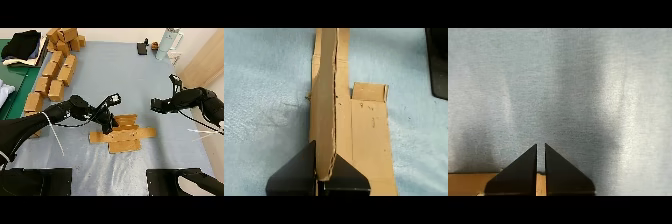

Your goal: Fold the box.

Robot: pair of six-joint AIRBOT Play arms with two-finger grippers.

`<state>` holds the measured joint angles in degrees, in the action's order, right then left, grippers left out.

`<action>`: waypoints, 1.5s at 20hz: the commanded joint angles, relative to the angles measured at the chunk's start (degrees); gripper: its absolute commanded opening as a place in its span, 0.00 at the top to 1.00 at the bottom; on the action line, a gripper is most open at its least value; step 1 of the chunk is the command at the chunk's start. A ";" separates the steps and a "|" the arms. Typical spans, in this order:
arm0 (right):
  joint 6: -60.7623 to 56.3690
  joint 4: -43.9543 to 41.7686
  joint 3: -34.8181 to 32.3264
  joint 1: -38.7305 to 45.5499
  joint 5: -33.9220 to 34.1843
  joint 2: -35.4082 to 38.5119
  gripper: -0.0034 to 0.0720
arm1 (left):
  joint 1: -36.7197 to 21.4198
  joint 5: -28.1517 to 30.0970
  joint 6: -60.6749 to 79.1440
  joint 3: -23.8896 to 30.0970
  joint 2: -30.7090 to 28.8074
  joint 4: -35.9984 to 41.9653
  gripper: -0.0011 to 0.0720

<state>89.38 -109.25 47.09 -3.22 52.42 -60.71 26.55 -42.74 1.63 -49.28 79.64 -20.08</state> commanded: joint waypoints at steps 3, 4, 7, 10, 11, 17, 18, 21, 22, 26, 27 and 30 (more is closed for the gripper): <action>0.20 -0.04 0.02 -0.04 0.04 -0.07 0.85 | -0.22 -0.28 0.04 -0.28 0.02 -1.03 0.97; 0.20 -0.04 0.02 -0.04 0.04 -0.04 0.85 | -0.22 -0.90 0.04 -0.28 0.04 -1.20 0.97; 0.20 -0.04 0.02 -0.04 0.04 -0.04 0.85 | -0.22 -1.73 -0.15 -0.28 0.02 -3.74 0.97; 0.20 -0.04 0.02 -0.04 0.02 -0.04 0.85 | -0.22 -0.74 -0.13 -0.28 0.39 -4.24 0.97; 0.22 -0.04 0.02 -0.04 0.02 -0.07 0.85 | -0.22 -0.98 -0.15 -0.28 0.85 -4.22 0.97; 0.24 -0.04 0.02 -0.04 0.07 -0.04 0.85 | -0.22 -1.22 -0.13 -0.39 1.79 -4.17 0.97; 0.24 -0.04 0.02 -0.04 0.11 -0.04 0.85 | -0.22 -1.20 -0.13 -0.44 1.79 -4.15 0.97; 0.24 -0.02 0.02 -0.04 0.15 -0.04 0.93 | -0.22 -1.25 -0.13 -1.05 1.70 -4.17 0.97; 0.24 -0.02 0.02 -0.04 0.33 -0.04 0.94 | -0.22 -1.38 -0.15 -1.40 1.66 -4.17 0.97; 0.24 0.00 0.02 -0.04 0.61 -0.04 0.94 | -0.22 -1.38 -1.64 -1.77 1.68 -4.22 0.97; 0.26 0.02 0.02 -0.04 0.59 -0.04 0.94 | -0.22 -1.38 -1.64 -1.77 1.68 -4.22 0.97; 0.63 0.00 0.02 -0.04 0.61 -0.04 0.94 | -0.22 -1.36 -1.62 -1.77 1.70 -4.22 0.97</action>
